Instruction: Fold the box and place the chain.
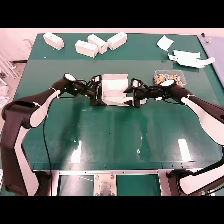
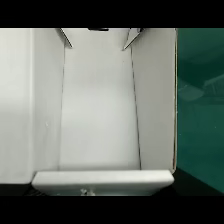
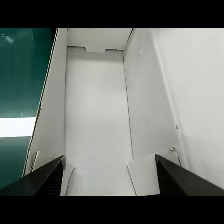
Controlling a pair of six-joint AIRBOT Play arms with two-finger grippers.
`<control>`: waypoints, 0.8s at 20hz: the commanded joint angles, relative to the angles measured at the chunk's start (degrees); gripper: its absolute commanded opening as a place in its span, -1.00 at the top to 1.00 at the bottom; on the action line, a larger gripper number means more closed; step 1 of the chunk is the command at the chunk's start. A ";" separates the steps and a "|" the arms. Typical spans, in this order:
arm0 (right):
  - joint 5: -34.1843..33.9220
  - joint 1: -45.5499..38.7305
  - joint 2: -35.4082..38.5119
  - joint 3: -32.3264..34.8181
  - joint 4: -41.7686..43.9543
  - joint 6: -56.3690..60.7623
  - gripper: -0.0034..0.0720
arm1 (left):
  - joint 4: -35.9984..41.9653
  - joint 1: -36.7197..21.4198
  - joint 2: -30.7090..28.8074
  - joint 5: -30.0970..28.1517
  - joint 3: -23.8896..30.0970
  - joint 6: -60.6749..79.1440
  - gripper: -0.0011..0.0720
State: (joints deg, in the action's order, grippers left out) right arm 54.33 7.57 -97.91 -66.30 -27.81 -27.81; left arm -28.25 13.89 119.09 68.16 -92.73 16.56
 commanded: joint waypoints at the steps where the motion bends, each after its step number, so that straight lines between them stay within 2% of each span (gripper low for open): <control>1: -0.09 0.09 -0.15 -0.02 -0.28 -0.72 -1.00 | 0.04 0.00 0.04 -0.09 0.00 0.00 -0.15; 7: -0.07 0.07 -0.13 -0.02 -0.28 0.20 -0.96 | 0.04 0.00 0.02 -0.11 0.00 0.00 -0.15; 8: -0.07 -0.09 0.04 -0.02 -0.31 0.55 -0.48 | 0.02 0.00 0.02 -0.11 0.00 0.00 -0.15; 9: 0.07 -0.48 0.31 -0.02 -0.42 1.27 0.15 | 0.02 0.00 0.02 -0.11 0.00 0.00 -0.15; 11: 1.64 -1.57 1.62 -0.11 -0.26 2.99 0.74 | 0.02 0.00 0.04 -0.17 0.00 0.00 -0.15; 12: 3.32 -2.10 2.56 -0.31 -0.26 4.22 0.86 | 0.02 0.00 0.02 -0.20 0.00 0.00 -0.15; 16: 4.92 -4.02 7.15 -0.57 -1.73 9.49 0.90 | 0.02 0.00 0.02 -0.20 0.00 0.00 -0.15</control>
